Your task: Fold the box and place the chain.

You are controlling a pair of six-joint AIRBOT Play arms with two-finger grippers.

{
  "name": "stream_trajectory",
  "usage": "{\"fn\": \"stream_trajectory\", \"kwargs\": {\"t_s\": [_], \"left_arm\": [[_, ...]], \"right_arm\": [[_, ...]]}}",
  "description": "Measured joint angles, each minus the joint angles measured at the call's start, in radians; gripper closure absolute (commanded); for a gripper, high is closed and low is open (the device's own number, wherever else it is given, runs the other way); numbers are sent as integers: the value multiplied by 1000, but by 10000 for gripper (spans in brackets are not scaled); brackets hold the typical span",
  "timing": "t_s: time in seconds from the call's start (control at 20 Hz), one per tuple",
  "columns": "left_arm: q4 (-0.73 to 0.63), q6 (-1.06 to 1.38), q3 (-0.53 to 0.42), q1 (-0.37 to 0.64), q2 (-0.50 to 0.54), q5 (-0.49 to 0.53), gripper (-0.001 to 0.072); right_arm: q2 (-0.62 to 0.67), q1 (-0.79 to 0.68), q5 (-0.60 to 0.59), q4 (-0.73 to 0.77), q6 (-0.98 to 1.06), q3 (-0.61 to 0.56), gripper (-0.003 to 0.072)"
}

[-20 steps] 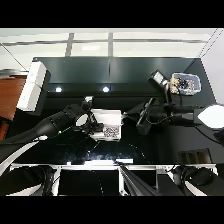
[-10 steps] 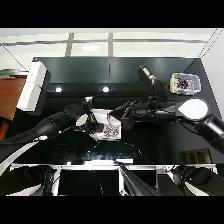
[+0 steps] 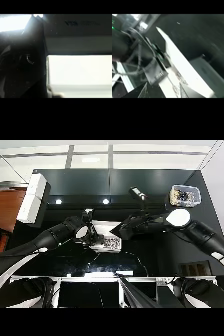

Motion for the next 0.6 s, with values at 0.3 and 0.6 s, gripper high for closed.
{"fn": "stream_trajectory", "kwargs": {"t_s": [0.3,0.6], "left_arm": [[2,-15,16,0,0,-16,685],[27,-71,48,-2,-23,-3,682]], "right_arm": [[120,-235,257,-166,72,0,-14],[183,-364,412,-236,106,0,-13]]}}
